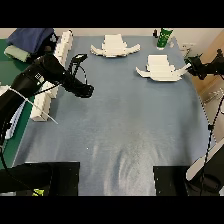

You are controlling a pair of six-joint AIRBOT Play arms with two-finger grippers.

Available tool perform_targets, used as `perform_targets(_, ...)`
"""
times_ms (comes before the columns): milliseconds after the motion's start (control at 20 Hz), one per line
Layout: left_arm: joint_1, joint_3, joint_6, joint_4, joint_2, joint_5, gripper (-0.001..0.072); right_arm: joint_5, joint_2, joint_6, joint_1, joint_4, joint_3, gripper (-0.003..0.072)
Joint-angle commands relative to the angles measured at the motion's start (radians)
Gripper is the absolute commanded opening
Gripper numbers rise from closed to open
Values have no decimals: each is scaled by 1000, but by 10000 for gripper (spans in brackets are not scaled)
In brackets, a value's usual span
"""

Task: Fold the box.

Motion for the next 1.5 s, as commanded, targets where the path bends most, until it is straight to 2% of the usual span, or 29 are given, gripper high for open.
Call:
perform_targets(0, 0, 0, 0, 0, 0, 0, 15, -72, 19, -49, 0, 25, 3, 2)
perform_targets(200, 0, 0, 0, 0, 0, 0, 15, -185, 72, -49, 32, 32, -32, -2)
perform_targets(450, 0, 0, 0, 0, 0, 1, 15, -187, 263, -60, 138, 27, -274, -3)
perform_targets(700, 0, 0, 0, 0, 0, 0, 15, -103, 566, -55, 252, 0, -628, -2)
perform_targets(950, 0, 0, 0, 0, 0, 0, 15, 63, 1009, 5, 382, -2, -1181, -2)
perform_targets(1100, 0, 0, 0, 0, 0, 0, 15, 78, 1238, 61, 453, -6, -1440, -2)
perform_targets(1300, 0, 0, 0, 0, 0, 0, 15, 58, 1461, 174, 523, -23, -1632, -2)
perform_targets(1450, 0, 0, 0, 0, 0, 0, 15, 50, 1570, 266, 565, -85, -1701, 3)
